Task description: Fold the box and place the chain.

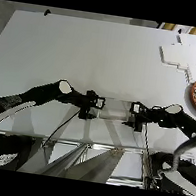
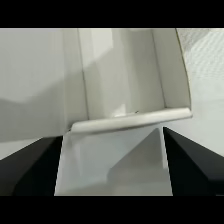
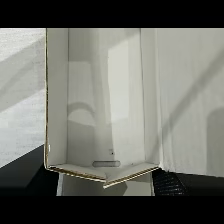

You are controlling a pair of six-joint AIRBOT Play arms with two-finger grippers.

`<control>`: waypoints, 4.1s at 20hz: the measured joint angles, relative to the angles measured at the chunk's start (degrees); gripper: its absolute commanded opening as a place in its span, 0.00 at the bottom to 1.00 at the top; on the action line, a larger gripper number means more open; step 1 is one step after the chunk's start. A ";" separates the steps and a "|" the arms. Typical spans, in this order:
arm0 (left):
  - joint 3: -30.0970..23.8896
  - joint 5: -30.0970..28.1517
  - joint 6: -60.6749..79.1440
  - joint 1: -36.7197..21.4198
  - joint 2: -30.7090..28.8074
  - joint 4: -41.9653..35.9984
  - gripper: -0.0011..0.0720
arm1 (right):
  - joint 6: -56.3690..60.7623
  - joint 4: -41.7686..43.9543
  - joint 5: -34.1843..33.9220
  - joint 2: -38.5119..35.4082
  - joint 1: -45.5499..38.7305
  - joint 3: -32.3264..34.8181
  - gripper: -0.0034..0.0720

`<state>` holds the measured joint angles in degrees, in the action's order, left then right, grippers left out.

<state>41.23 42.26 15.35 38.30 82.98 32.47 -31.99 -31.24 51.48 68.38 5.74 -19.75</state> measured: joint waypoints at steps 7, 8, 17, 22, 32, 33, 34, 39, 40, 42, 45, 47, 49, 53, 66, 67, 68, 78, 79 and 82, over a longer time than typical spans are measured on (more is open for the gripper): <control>-0.02 -0.26 -0.52 1.68 1.97 -3.85 0.97 | -0.02 -0.02 0.00 0.00 0.00 0.00 0.59; -0.02 -0.39 -0.52 1.70 2.08 -4.31 0.97 | -0.02 -0.02 0.00 0.00 0.00 0.00 0.59; -0.04 -1.68 -0.61 2.23 2.27 -7.15 0.72 | 0.00 0.00 0.02 0.00 0.00 0.00 0.59; -0.04 -1.55 -0.68 2.23 2.27 -7.39 0.55 | 0.04 0.00 0.02 0.00 -0.02 0.00 0.59; -0.04 -1.53 -0.61 2.23 2.27 -7.54 0.55 | 0.02 0.00 0.00 0.00 -0.02 0.00 0.59; -0.04 -1.53 -0.61 2.23 2.27 -7.54 0.55 | 0.02 0.00 0.02 0.00 -0.02 0.00 0.59; -0.04 -1.53 -0.61 2.23 2.27 -7.54 0.55 | 0.02 0.00 0.00 0.00 -0.02 0.00 0.59; -0.04 -1.53 -0.61 2.23 2.27 -7.54 0.55 | 0.02 0.00 0.00 0.00 -0.02 0.00 0.59; -0.04 -1.53 -0.61 2.23 2.27 -7.54 0.55 | 0.02 0.00 0.00 0.00 -0.02 0.00 0.59; -0.04 -1.51 -0.61 2.23 2.27 -7.56 0.55 | 0.00 0.00 0.00 0.00 -0.02 0.00 0.59; -0.04 -1.51 -0.61 2.23 2.27 -7.54 0.55 | 0.00 0.00 0.00 0.00 -0.02 0.00 0.59; -0.04 -1.51 -0.61 2.23 2.27 -7.56 0.55 | 0.00 0.00 0.00 0.00 -0.02 0.00 0.59; -0.04 -1.51 -0.61 2.23 2.27 -7.54 0.55 | 0.00 0.00 0.00 0.00 -0.02 0.00 0.59; -0.04 -1.51 -0.61 2.23 2.27 -7.56 0.55 | 0.00 0.00 0.00 0.00 -0.02 0.00 0.59; -0.04 -1.53 -0.50 2.23 2.27 -7.58 0.61 | -0.02 0.00 0.02 0.00 -0.02 0.00 0.59; -0.04 -1.53 -0.48 2.23 2.27 -7.58 0.81 | -0.02 0.00 0.04 0.00 -0.02 0.00 0.59; -0.04 -1.53 -0.35 2.14 2.25 -7.58 0.97 | 0.00 0.00 0.04 0.00 -0.02 0.00 0.59; -0.04 0.85 -1.27 1.33 2.19 -6.27 0.97 | -0.07 -0.02 0.11 0.00 -0.02 0.00 0.59; -0.04 1.29 -1.95 0.94 2.19 -5.66 0.97 | -0.07 -0.02 0.13 0.00 -0.02 0.00 0.59; -0.04 2.23 -3.13 -0.24 2.19 -5.01 0.97 | -0.07 -0.02 0.15 0.00 0.00 -0.02 0.59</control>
<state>41.19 44.49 12.23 38.06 85.17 27.46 -32.05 -31.27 51.64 68.38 5.74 -19.77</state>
